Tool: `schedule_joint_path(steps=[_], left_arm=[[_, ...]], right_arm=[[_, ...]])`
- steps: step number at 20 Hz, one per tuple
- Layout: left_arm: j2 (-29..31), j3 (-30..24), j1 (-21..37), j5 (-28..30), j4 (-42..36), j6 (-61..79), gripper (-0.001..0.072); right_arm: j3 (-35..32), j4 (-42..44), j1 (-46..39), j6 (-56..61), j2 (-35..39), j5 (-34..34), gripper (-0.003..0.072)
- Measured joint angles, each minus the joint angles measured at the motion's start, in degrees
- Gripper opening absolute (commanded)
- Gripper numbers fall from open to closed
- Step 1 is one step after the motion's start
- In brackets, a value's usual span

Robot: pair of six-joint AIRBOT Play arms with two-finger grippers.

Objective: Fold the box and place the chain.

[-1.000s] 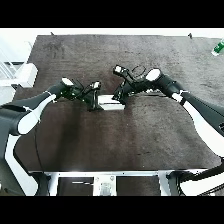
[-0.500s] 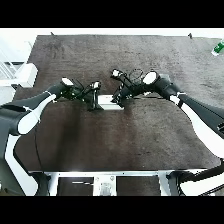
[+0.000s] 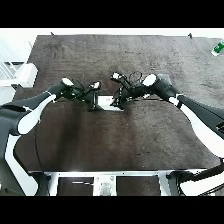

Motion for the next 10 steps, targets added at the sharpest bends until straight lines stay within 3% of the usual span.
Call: schedule_joint_path(steps=[1,2,3,6,10], left_arm=[[0.00,0.00,-0.13,0.22,-0.07,0.00,0.0527],[0.00,0.00,-0.02,0.35,-0.09,-0.02,0.0527],[0.00,0.00,0.02,0.59,-0.13,-0.04,0.0527],[0.00,0.00,0.02,0.81,-0.15,-0.07,0.0527],[0.00,0.00,0.02,0.90,-0.15,-0.09,0.0527]], right_arm=[[0.46,1.77,-0.42,-0.50,0.07,-0.07,0.0472],[0.83,3.37,-0.94,-0.90,0.09,-0.22,0.0407],[1.05,4.66,-1.36,-1.20,0.09,-0.22,0.0279],[0.81,7.56,-2.05,-1.70,0.13,-0.15,0.0015],[-2.43,8.90,-2.12,-1.99,0.13,-0.02,0.0012]])
